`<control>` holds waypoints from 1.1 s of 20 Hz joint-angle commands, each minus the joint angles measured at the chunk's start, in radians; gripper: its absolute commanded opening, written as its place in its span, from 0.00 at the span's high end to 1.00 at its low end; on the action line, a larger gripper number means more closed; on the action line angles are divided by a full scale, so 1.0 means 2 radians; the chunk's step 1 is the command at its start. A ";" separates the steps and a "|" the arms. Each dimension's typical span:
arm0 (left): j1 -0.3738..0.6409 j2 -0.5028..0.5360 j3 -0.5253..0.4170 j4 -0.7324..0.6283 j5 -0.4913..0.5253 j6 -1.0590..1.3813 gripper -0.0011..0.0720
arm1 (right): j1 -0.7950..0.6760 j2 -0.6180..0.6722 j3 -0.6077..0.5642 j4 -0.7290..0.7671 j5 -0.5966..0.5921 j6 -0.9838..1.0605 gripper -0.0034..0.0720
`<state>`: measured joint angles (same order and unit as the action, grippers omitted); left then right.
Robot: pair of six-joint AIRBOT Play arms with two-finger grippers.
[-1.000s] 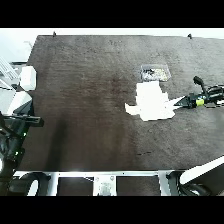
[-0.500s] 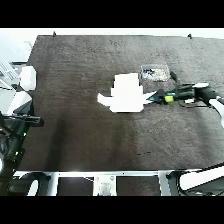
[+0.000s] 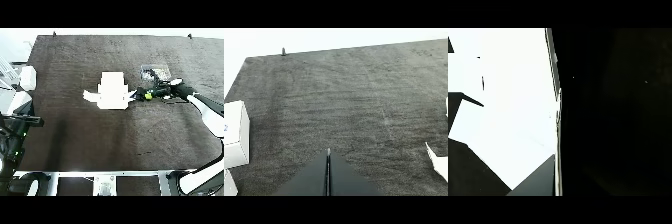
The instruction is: Fold the box and place the chain.
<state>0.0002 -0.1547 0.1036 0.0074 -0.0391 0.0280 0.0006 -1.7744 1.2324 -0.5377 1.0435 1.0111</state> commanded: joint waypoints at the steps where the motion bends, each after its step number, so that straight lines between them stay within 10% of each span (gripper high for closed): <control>1: 0.000 0.000 0.000 0.003 -0.005 0.004 0.48 | 0.009 -0.007 0.009 0.001 -0.008 0.002 0.95; 2: 0.000 0.000 0.000 0.002 0.006 0.001 0.09 | 0.008 -0.007 0.012 0.001 -0.007 0.003 0.95; 12: 0.000 -0.020 0.007 -0.005 0.022 -0.091 0.21 | 0.008 -0.007 0.022 -0.025 -0.006 0.005 0.95; 22: 0.000 -0.504 0.303 0.059 -0.218 -0.149 0.21 | 0.009 -0.007 0.036 -0.029 -0.007 -0.005 0.95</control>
<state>0.0002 -0.9058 0.5209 0.0372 -0.2996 -0.1955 0.0174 -1.7870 1.2938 -0.5911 1.0306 1.0130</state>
